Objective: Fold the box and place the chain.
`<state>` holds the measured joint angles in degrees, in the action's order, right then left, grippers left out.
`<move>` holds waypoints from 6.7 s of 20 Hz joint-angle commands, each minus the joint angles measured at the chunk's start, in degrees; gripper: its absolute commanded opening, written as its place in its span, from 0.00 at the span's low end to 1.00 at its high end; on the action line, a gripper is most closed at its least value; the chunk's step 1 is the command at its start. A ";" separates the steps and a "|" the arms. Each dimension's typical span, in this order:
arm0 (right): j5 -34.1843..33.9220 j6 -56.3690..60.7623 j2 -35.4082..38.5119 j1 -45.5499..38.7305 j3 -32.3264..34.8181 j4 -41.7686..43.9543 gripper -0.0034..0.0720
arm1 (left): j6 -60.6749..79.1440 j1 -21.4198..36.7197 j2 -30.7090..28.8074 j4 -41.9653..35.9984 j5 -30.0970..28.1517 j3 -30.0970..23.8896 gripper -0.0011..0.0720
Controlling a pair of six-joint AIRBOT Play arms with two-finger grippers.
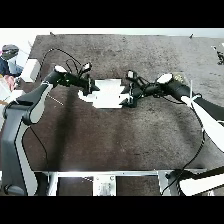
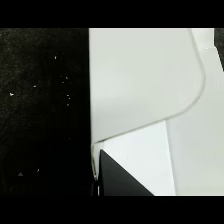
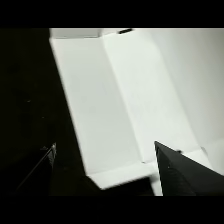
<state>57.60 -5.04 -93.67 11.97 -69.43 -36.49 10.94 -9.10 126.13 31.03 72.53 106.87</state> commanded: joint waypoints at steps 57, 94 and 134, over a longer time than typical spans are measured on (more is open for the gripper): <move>7.65 -4.35 -21.31 -4.11 -28.46 -1.16 1.00 | 0.02 -0.02 0.04 0.00 -0.07 -0.02 0.03; 13.42 -9.11 -28.39 -2.86 -30.08 3.30 0.94 | 0.02 -0.02 0.04 0.00 -0.09 -0.02 0.03; 12.68 -8.24 -29.03 -2.99 -30.08 0.72 0.85 | 0.02 -0.02 0.04 0.00 -0.11 -0.02 0.03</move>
<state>70.39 -13.30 -122.65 9.02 -99.50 -35.64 10.96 -9.19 126.17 31.03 72.44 106.85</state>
